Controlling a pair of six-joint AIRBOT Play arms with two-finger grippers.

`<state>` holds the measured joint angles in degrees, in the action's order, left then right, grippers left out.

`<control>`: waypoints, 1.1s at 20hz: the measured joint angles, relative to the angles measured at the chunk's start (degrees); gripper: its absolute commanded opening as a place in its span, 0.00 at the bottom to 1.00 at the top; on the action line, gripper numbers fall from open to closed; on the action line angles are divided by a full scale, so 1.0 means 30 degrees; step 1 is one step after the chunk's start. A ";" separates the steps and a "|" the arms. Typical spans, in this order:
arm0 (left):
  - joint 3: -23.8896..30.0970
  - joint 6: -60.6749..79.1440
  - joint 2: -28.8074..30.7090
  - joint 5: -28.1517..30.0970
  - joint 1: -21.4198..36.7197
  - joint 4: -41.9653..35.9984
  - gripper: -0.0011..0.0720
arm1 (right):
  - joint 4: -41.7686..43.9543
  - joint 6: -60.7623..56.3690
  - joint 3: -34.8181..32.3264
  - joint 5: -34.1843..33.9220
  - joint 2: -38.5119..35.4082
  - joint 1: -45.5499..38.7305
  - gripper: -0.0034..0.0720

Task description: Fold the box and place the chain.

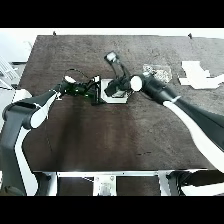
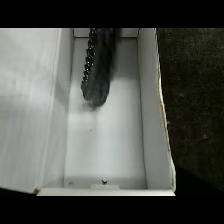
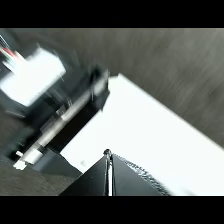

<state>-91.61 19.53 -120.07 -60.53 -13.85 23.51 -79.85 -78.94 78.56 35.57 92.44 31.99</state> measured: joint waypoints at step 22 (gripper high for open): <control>0.0000 0.0000 0.0000 0.0000 0.0000 0.0000 0.51 | 0.0860 -0.2025 -0.2586 -0.1282 -0.2237 -0.8043 0.72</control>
<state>-91.61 19.53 -120.07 -60.53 -13.85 23.51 -77.28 -85.01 70.81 31.73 85.73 7.86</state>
